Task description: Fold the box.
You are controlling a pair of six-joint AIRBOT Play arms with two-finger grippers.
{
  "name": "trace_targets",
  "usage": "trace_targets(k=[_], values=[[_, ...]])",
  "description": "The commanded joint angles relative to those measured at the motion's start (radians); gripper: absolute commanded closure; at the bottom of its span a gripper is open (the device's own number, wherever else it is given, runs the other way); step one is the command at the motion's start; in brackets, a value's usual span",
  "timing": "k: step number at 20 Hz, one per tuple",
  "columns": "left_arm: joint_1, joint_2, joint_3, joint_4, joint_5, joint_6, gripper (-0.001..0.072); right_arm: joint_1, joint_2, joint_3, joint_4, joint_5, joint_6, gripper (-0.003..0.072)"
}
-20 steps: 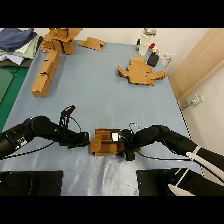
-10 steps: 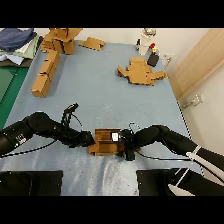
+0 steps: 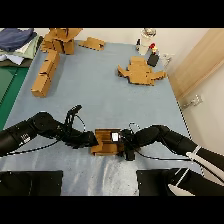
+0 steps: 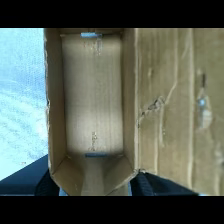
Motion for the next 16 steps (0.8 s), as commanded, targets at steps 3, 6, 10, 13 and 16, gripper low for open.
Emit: trace_targets(k=[3,6,10,13,16], values=[[-0.018,-0.005,0.001,-0.002,-0.008,0.027,0.022,0.0,0.0,0.0,0.0,0.0,0.0,0.0182],[-0.093,-0.005,0.015,0.128,0.063,-0.119,0.022,0.0,0.0,0.0,0.0,0.0,0.0,0.0182],[-0.199,-0.005,0.078,0.374,0.085,-0.396,0.022,0.0,0.0,0.0,0.0,0.0,0.0,0.0182],[-0.245,-0.005,0.116,0.501,0.082,-0.556,0.0221,0.0,0.0,0.0,0.0,0.0,0.0,0.0182],[-0.274,-0.022,0.119,0.503,0.064,-0.605,0.0221,0.0,0.0,0.0,0.0,0.0,0.001,0.0182]])
